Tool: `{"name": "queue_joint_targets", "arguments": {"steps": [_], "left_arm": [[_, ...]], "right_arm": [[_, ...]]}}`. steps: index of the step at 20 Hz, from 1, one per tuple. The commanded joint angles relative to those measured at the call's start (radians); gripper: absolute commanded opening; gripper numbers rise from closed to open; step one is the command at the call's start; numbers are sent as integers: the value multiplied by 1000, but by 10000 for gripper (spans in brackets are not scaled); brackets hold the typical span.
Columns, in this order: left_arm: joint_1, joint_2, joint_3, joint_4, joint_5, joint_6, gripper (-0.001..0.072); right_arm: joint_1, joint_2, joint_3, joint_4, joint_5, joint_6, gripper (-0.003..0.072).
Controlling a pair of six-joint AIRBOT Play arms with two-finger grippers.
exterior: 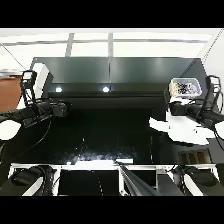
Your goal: Fold the box and place the chain.
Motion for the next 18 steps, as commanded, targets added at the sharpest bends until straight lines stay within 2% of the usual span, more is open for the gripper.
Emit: {"name": "queue_joint_targets", "arguments": {"steps": [1, 2, 4, 5, 6, 7, 8, 10, 13, 15, 18], "left_arm": [[-1, -35, 0, -14, 18, 2, 708], [-1, -43, 0, -27, 18, 2, 708], [-1, -50, 0, -45, 18, 2, 708], [-1, -52, 0, -52, 19, 2, 708], [-2, -56, 0, -52, 18, 2, 708], [-2, -60, 0, -52, 18, 2, 708], [-2, -65, 0, -52, 18, 3, 708], [-2, -76, 0, -52, 17, 2, 708], [-2, -101, 0, -53, 14, 2, 708], [-2, -123, 0, -80, 0, 2, 708], [-5, -151, 0, -101, 0, 3, 708]], "right_arm": [[-157, -35, 29, -386, -49, 267, 650], [-291, -70, 56, -431, -39, 283, 627], [-591, -173, 114, -389, -58, 246, 629], [-725, -233, 134, -309, -80, 190, 630], [-848, -304, 155, -163, -79, 43, 652], [-945, -381, 181, -6, -34, -138, 697], [-1014, -454, 213, 119, 44, -266, 706], [-1106, -579, 296, 254, 233, -427, 705], [-1173, -708, 400, 282, 451, -562, 704], [-1188, -794, 445, 410, 617, -699, 704], [-1149, -891, 483, 466, 731, -715, 703]]}}
